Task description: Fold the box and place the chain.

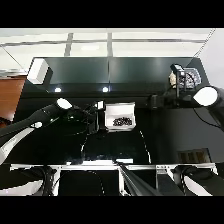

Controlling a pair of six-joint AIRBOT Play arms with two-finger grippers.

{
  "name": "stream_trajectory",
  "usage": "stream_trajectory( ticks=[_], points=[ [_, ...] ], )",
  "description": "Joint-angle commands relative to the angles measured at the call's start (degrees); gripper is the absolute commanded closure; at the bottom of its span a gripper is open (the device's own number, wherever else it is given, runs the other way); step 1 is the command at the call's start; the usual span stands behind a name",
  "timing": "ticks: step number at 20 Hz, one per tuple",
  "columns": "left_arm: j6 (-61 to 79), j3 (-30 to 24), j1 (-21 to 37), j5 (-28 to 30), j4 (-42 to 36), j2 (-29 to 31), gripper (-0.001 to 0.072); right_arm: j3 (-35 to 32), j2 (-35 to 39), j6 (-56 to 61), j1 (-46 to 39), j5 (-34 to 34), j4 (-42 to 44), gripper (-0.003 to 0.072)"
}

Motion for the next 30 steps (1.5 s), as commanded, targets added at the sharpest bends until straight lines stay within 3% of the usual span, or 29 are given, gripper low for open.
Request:
stream_trajectory(
  ticks=[1,4,9,13,26,27,28,30],
  points=[
    [0.0,0.0,0.0,-0.4,0.0,0.0,0.0308,2.2,-8.0,-10.8,1.2,-7.6,15.4,-0.0017],
    [0.0,0.0,0.0,-0.4,0.0,0.0,0.0308,4.6,-14.3,-27.1,3.1,-2.9,24.4,-0.0017],
    [0.1,0.0,0.0,-0.3,0.0,0.0,0.0307,4.7,-15.0,-59.5,3.6,8.0,23.8,-0.0016],
    [0.1,0.0,0.0,-0.3,0.0,0.0,0.0307,4.7,-15.0,-65.3,4.7,13.7,19.5,-0.0016],
    [0.0,0.0,0.0,-0.4,0.0,0.0,0.0307,4.7,-15.0,-68.1,9.4,12.5,12.4,-0.0014],
    [0.0,0.0,0.0,-0.4,0.0,0.0,0.0307,4.7,-15.0,-68.1,9.4,12.1,12.4,0.0123],
    [0.0,0.0,0.0,-0.4,0.0,0.0,0.0307,4.7,-15.0,-68.1,9.4,12.1,12.5,0.0208],
    [0.0,0.0,-0.1,-0.4,0.0,0.0,0.0307,4.7,-14.6,-65.8,9.7,12.1,12.7,0.0217]
  ],
)
